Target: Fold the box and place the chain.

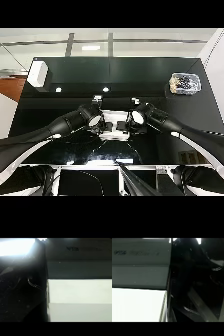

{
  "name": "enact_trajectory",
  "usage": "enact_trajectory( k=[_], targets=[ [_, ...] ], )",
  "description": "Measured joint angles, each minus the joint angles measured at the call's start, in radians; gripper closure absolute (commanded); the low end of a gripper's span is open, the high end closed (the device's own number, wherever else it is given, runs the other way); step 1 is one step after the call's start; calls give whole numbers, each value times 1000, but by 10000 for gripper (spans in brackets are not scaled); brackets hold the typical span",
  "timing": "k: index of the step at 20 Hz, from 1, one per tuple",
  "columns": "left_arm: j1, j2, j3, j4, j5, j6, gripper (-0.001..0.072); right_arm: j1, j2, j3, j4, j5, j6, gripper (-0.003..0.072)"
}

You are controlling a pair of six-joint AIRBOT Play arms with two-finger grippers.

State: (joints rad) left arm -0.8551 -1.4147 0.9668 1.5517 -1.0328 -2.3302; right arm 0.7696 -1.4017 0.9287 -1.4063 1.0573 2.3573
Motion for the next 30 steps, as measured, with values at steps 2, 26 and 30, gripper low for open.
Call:
enact_trajectory(
  k=[2, 26, 30],
  targets=[
    [0, 0, 0, 0, 0, 0, 681, 0, -5, 2, 3, 2, 3, 559],
    [0, 0, -1, -1, -2, -1, 681, 10, -13, 39, -3, 28, -18, 636],
    [0, 0, -1, -1, -2, 1, 681, 19, -16, 38, -9, 32, -28, 630]
  ],
)
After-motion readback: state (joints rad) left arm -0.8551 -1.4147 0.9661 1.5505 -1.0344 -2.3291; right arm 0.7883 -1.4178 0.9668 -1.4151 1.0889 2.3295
